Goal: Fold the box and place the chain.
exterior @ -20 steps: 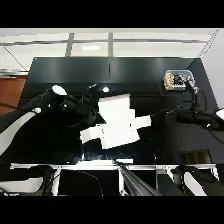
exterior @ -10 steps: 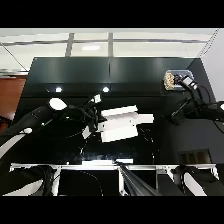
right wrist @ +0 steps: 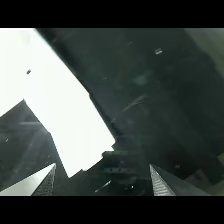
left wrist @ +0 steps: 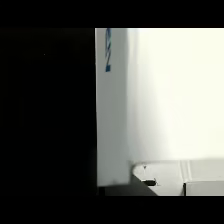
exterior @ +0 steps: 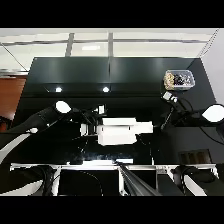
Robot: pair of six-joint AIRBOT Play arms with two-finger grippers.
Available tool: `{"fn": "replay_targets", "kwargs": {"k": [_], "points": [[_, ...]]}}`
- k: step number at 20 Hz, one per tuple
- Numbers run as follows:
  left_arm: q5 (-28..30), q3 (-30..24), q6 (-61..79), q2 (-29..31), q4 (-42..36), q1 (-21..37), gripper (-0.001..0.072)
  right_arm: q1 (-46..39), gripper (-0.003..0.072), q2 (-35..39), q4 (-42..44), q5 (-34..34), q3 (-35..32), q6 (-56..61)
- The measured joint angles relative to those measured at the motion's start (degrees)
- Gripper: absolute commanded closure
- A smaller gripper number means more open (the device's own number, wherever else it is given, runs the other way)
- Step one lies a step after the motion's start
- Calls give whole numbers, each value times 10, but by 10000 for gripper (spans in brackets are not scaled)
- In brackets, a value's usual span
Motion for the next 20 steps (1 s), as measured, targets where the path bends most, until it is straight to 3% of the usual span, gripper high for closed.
{"fn": "replay_targets", "kwargs": {"k": [13,20], "points": [[-33,0,5,-28,55,0,682,151,18,-3,27,-85,-92,-116],[-33,0,5,-29,57,0,682,217,18,-55,125,-100,-100,-215]]}}
